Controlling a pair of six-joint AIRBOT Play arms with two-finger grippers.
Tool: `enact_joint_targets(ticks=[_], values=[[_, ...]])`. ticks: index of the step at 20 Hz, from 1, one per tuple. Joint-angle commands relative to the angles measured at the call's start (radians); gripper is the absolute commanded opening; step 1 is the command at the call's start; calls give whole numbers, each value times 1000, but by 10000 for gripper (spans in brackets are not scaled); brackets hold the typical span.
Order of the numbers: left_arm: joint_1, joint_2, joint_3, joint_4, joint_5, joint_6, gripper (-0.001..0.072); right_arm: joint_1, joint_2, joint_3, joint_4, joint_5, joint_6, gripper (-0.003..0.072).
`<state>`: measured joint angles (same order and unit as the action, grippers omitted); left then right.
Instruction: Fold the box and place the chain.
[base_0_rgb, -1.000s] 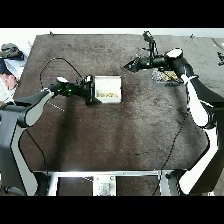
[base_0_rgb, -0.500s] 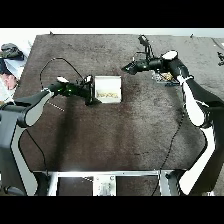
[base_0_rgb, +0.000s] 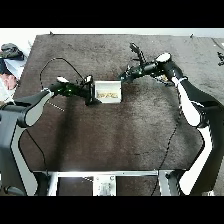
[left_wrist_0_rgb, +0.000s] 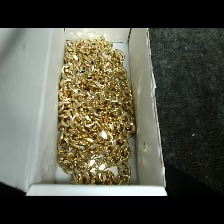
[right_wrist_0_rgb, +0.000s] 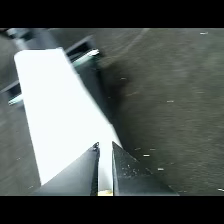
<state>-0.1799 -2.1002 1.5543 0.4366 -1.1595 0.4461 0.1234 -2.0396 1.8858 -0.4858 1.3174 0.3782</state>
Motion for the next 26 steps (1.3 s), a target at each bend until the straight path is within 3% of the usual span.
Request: enact_joint_targets(ticks=[1, 5, 10, 12, 21, 26], values=[[1, -1, 0, -3, 0, 0, 478, 4, 7, 1, 3, 103, -12, 94], [1, -1, 0, -3, 0, 0, 477, 14, 7, 1, -10, 165, -42, 124], [1, -1, 0, -3, 0, 0, 477, 66, 7, 1, -68, 148, -126, 127], [1, -1, 0, -3, -1, 0, 477, 76, 7, 1, -71, 129, -167, 312], [1, -1, 0, -3, -1, 0, 478, 92, 7, 1, -74, 110, -246, 295], [1, -1, 0, -3, -1, 0, 477, 119, 7, 1, -150, 84, -248, 295]])
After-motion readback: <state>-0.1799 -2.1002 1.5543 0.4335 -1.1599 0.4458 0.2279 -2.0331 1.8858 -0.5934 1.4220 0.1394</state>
